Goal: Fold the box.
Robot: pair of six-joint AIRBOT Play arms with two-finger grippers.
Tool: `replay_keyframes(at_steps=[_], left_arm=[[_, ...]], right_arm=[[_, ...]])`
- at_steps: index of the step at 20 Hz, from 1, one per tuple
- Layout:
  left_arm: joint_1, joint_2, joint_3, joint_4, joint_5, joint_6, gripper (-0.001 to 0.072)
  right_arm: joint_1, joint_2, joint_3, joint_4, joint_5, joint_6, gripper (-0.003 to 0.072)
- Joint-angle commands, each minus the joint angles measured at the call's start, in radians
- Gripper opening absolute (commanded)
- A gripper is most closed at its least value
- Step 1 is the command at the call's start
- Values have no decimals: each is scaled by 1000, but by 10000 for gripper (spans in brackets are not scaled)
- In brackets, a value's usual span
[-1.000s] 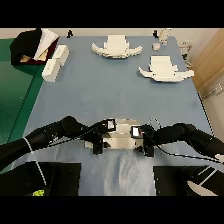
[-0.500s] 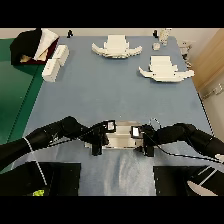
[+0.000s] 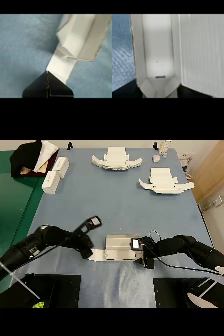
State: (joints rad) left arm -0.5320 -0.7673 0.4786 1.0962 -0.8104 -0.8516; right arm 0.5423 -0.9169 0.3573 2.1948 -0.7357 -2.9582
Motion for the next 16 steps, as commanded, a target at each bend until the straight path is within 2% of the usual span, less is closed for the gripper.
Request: replay_keyframes(at_steps=[1,4,6,8,10,11,12,13,14,16], left_arm=[[205,101,6,201,-54,-406,14],[459,72,5,200,-54,-440,14],[563,23,5,136,3,-349,14],[587,-29,5,-37,87,-135,14],[581,-74,0,-285,114,160,14],[581,-77,-2,-307,116,179,14],[581,-93,-23,-520,145,341,14],[581,-90,-36,-613,145,420,13],[575,-79,-49,-674,143,466,13],[532,-32,-76,-696,146,489,12]], right_arm=[[1,1,1,0,0,0,515],[1,1,1,0,0,0,515],[1,1,1,0,0,0,515],[0,1,1,0,-1,0,515],[0,1,1,0,-1,0,514],[0,1,1,0,-1,0,514],[1,1,1,0,-2,0,515],[0,1,1,0,-2,0,515],[1,1,1,0,-2,0,515],[0,1,1,0,-2,0,515]])
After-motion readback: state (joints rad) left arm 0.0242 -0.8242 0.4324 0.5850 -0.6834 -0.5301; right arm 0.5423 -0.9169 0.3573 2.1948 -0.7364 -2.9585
